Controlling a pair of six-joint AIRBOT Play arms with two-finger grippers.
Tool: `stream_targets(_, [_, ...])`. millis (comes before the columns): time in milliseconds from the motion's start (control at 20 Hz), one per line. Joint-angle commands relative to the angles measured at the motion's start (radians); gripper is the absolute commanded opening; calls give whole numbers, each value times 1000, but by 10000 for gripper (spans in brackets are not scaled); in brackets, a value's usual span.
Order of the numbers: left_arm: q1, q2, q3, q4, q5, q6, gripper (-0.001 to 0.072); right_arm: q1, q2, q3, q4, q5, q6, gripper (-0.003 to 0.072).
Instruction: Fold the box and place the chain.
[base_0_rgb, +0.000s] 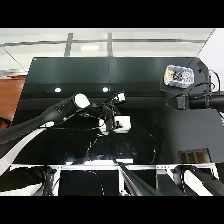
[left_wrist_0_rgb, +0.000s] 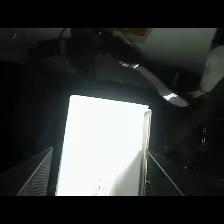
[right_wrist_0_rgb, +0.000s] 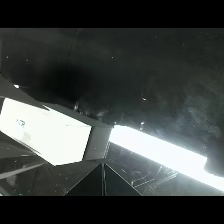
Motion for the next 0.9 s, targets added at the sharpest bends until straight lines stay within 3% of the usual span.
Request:
stream_targets(0, [-5,-1,0,3,-13,0,702,-1,0,-4,0,-4,-2,12])
stream_targets(650, [-6,-1,0,20,-62,140,703,-1,0,-34,0,-8,-5,13])
stream_targets(850, [-21,-1,1,90,-67,163,703,-1,0,-34,0,-8,-5,12])
